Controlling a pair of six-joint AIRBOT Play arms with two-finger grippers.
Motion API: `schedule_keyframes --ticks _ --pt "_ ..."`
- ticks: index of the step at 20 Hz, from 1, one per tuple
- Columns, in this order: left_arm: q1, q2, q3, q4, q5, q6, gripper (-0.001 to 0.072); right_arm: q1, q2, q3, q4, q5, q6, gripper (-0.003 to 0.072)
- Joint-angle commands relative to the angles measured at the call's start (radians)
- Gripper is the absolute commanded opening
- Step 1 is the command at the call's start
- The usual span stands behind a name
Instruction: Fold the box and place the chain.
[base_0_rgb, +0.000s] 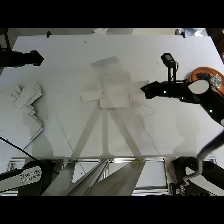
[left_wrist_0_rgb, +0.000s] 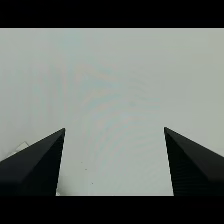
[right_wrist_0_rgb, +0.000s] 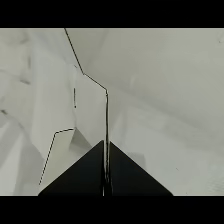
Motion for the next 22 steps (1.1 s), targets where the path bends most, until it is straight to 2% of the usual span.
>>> schedule_keyframes --ticks 1,4,7,13,22 --pt "0.001 0.001 0.001 0.0 0.0 0.0 0.0697 0.028 -0.003 -0.142 0.185 -0.196 -0.159 0.0006" --pt "0.001 0.001 0.001 0.0 0.0 0.0 0.0697 0.028 -0.004 -0.238 0.377 -0.233 -0.338 0.0006" --pt "0.001 0.001 0.001 0.0 0.0 0.0 0.0697 0.028 -0.005 -0.275 0.493 -0.23 -0.472 0.0006" --pt "0.001 0.001 0.001 0.0 0.0 0.0 0.0697 0.028 -0.097 -0.28 0.519 -0.213 -0.502 0.0006" --pt "0.001 0.001 0.001 0.0 0.0 0.0 0.0697 0.028 -0.093 -0.28 0.521 -0.198 -0.504 0.0011"
